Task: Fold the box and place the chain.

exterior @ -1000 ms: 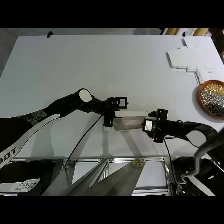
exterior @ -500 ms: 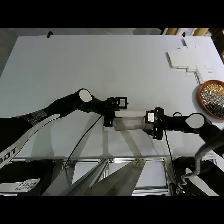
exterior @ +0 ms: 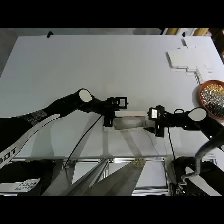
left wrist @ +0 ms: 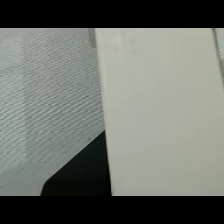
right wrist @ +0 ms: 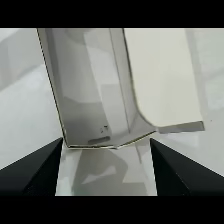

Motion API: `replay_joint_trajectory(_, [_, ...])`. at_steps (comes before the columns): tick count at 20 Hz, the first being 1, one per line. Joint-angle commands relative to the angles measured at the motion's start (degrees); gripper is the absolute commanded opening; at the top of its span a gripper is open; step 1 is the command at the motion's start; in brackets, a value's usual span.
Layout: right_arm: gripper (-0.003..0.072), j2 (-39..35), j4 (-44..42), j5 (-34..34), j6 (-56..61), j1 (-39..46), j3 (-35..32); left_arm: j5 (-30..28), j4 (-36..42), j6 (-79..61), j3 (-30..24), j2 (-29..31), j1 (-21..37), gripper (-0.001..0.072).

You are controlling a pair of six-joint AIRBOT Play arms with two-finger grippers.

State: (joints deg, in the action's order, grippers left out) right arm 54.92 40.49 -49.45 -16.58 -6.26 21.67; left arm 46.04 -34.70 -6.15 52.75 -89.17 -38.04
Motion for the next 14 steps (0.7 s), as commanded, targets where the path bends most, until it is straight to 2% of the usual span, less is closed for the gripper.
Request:
replay_joint_trajectory(1, [0.0597, 1.7, -0.9, 0.1, -0.8, 0.3, 1.3, 0.0, 0.0, 0.0, 0.0, 0.0, 0.0, 0.0013])
replay_joint_trajectory(14, [0.0596, 9.3, -4.6, -2.3, -6.4, 0.3, 1.3, 0.0, 0.0, 0.0, 0.0, 0.0, 0.0, 0.0013])
